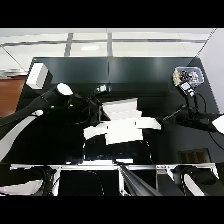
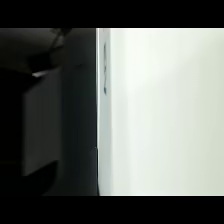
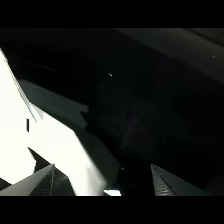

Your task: Fold the box and place the chain.

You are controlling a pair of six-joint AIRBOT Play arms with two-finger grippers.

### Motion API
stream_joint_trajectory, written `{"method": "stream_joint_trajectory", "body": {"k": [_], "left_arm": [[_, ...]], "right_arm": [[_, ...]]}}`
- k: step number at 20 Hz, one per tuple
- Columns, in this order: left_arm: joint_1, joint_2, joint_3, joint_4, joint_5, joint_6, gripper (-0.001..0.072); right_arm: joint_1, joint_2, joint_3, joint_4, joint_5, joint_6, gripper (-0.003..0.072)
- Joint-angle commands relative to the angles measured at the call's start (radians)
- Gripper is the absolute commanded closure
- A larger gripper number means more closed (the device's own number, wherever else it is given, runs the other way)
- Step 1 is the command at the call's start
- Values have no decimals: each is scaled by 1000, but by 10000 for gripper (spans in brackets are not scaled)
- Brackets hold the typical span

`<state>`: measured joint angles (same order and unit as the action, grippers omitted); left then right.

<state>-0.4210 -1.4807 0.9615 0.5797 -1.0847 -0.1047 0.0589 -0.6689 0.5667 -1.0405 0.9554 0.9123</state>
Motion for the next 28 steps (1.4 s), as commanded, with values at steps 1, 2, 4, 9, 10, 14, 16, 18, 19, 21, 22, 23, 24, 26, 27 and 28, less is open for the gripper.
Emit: {"method": "stream_joint_trajectory", "body": {"k": [1,2,4,9,10,14,16,18,19,21,22,23,24,26,27,28], "left_arm": [[-35,3,-5,40,86,99,690],[-36,3,-5,66,91,98,691],[-38,3,-7,108,121,98,690],[-38,-7,-10,113,181,98,689],[-39,-12,-10,113,180,98,689],[-43,-30,-10,115,187,98,689],[-49,-40,-10,123,197,98,689],[-49,-59,-10,122,192,97,689],[-49,-68,-10,121,186,96,689],[-49,-79,-10,120,184,97,689],[-48,-79,-9,120,184,97,689],[-48,-79,-9,121,184,98,689],[-49,-79,-9,122,187,98,689],[-49,-79,-9,122,188,98,689],[-49,-79,-9,122,188,98,689],[-49,-79,-9,122,188,98,689]], "right_arm": [[-1,-1,-11,10,5,-132,-25],[-1,-1,-14,38,5,-170,-25],[-1,-2,-16,103,4,-286,-25],[-1,-14,-17,136,4,-438,-24],[-1,-23,-17,145,11,-460,-25],[0,-53,-57,256,12,-557,-25],[0,-66,-94,294,10,-603,-25],[0,-77,-129,311,7,-630,-25],[0,-78,-143,312,7,-639,-25],[0,-78,-165,313,6,-672,-24],[0,-79,-173,319,6,-697,-24],[8,-80,-179,318,5,-736,-25],[28,-83,-184,318,-2,-777,-24],[103,-102,-186,303,-63,-823,-24],[151,-119,-186,292,-111,-843,-24],[197,-137,-186,271,-154,-846,-24]]}}
